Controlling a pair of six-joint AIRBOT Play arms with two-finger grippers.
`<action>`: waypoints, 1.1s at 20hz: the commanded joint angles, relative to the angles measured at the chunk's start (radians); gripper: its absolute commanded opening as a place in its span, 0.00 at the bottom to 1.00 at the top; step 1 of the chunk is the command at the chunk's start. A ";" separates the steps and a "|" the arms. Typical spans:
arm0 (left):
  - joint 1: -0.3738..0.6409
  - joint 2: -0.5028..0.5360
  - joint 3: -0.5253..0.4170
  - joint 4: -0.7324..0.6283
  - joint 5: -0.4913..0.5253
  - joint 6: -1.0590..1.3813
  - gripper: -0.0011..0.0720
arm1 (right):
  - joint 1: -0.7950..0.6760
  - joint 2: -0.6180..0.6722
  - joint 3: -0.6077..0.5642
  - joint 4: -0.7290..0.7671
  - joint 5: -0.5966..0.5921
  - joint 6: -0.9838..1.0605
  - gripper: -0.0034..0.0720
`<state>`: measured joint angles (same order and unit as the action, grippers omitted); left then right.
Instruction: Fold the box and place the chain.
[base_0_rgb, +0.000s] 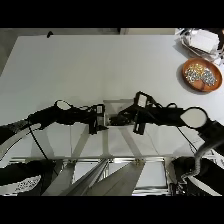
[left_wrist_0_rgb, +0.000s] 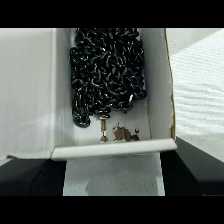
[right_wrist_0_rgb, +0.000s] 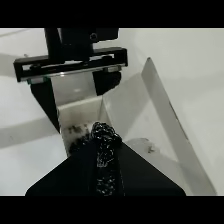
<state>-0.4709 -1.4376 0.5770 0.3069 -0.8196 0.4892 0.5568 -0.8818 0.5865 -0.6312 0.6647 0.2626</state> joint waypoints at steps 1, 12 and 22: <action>0.000 0.001 0.000 0.000 0.000 0.000 0.30 | 0.047 -0.149 0.014 0.037 -0.080 0.081 0.06; 0.000 0.001 0.000 0.000 0.000 0.000 0.30 | 0.034 -0.219 0.084 -0.022 0.063 0.299 0.29; 0.000 0.001 0.000 0.000 0.000 0.000 0.30 | -0.215 -0.220 0.629 -0.504 0.522 0.541 0.27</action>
<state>-0.4709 -1.4376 0.5770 0.3069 -0.8196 0.4892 0.3973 -1.1007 1.0950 -0.9909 1.1305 0.7639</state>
